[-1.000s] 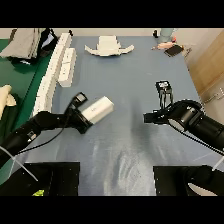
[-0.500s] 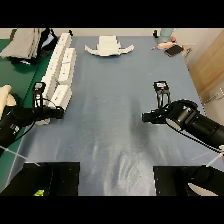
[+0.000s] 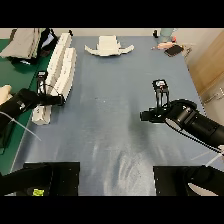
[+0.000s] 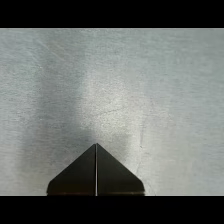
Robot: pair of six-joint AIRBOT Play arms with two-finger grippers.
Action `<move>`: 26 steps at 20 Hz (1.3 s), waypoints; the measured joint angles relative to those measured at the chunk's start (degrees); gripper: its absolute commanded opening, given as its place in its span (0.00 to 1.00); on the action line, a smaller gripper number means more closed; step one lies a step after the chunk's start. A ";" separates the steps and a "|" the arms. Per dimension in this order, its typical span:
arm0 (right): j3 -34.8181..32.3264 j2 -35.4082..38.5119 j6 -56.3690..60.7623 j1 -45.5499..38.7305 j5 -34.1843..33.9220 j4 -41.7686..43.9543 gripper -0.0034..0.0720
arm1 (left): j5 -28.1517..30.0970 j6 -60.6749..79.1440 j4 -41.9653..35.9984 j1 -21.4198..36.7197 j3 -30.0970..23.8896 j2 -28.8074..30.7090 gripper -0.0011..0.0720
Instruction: Fold the box.
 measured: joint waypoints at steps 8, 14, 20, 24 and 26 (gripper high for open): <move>-0.02 -0.07 0.02 0.00 -0.72 0.02 0.05 | 3.43 -2.19 0.00 -2.56 12.63 -13.88 0.71; -0.02 -0.09 0.02 0.00 -0.92 -0.04 0.05 | 5.66 -2.56 0.02 -2.91 20.35 -20.48 0.71; -0.02 -0.11 0.02 0.00 -1.03 -0.24 0.05 | 6.88 -2.51 0.04 -2.89 26.69 -25.59 0.71; -0.02 -0.11 0.02 0.00 -1.16 -0.72 0.05 | 8.31 -2.47 0.07 -2.89 28.33 -27.23 0.71; 0.00 -0.37 0.02 0.00 -1.27 -1.09 0.05 | 8.74 -2.40 0.07 -2.89 28.65 -27.56 0.71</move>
